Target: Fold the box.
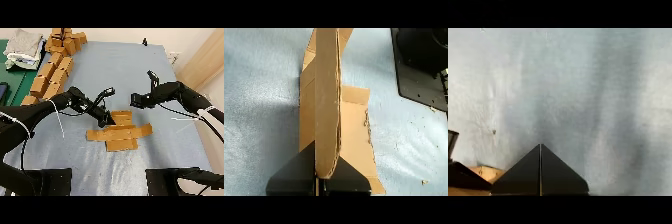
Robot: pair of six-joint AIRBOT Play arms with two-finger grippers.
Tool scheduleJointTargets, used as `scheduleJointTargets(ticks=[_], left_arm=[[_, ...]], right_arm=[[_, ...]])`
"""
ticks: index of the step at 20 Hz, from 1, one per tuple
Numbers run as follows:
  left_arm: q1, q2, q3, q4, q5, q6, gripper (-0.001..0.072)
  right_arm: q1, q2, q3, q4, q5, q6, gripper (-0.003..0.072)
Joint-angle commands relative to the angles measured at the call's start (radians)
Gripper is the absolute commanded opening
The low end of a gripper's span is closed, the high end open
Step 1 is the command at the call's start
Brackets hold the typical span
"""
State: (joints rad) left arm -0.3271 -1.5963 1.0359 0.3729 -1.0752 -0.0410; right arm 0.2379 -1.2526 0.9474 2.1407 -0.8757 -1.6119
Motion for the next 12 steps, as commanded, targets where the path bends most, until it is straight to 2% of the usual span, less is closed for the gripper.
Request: scheduleJointTargets(ticks=[1, 3, 5, 12], left_arm=[[-0.002, -0.002, 0.000, 0.011, 0.002, -0.001, 0.0010], [-0.002, -0.002, 0.000, 0.011, 0.002, -0.003, 0.0010], [-0.002, -0.002, 0.000, 0.010, 0.003, -0.003, 0.0010], [0.026, -0.002, 0.019, 0.009, 0.006, -0.019, 0.0010]], right_arm=[[0.002, 0.001, 0.000, -0.082, -0.184, 0.039, 0.0005], [0.009, 0.010, -0.011, -0.215, -0.259, 0.142, 0.0005], [0.029, 0.026, -0.029, -0.365, -0.280, 0.239, 0.0004], [0.132, 0.039, -0.063, -0.393, -0.273, 0.286, 0.0005]])
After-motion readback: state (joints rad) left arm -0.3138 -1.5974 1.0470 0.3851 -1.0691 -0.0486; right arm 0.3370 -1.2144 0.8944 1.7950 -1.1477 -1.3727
